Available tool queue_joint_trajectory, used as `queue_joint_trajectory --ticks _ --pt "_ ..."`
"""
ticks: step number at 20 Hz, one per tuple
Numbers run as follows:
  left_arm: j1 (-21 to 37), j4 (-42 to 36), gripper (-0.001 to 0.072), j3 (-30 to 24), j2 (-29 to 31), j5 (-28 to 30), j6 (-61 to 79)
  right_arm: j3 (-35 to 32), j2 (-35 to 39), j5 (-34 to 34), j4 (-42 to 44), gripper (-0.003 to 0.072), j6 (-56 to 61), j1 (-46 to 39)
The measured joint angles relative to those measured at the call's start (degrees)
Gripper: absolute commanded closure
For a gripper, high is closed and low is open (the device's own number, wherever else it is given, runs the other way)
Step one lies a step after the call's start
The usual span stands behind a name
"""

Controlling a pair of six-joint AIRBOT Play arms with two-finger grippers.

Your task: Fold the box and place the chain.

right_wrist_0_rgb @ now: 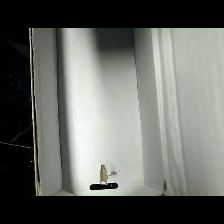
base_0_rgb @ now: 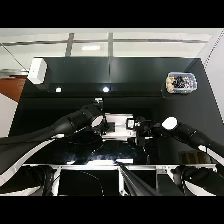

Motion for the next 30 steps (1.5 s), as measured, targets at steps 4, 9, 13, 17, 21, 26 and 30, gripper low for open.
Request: queue_joint_trajectory --ticks 4,9,13,17,21,26,30 --pt "0.0 0.0 0.0679 0.0 0.0 0.1 0.0 0.0 0.0 0.1 0.0 0.0127 0.0 0.1" --pt "0.0 -0.5 0.0679 0.0 0.0 1.6 -0.2 -0.1 0.3 0.3 -0.3 -0.0026 0.3 0.1" --pt "0.0 -0.5 0.0679 0.0 0.0 1.1 -0.2 -0.1 0.7 0.6 -1.3 -0.0026 1.1 0.1" --pt "0.0 -0.3 0.0679 0.0 0.0 0.6 -0.1 -0.1 0.8 0.6 -1.6 -0.0026 1.5 0.1" --pt "0.0 -0.2 0.0679 0.0 0.0 0.4 -0.1 -0.1 1.2 0.5 -1.7 -0.0026 1.7 0.0" --pt "0.1 0.1 0.0681 0.0 0.0 0.2 0.0 -0.1 2.0 0.5 -1.7 -0.0025 1.8 0.0" --pt "-0.2 4.4 0.068 0.1 0.0 -3.5 -3.7 -0.1 2.3 0.5 -1.9 -0.0026 2.2 -0.5"
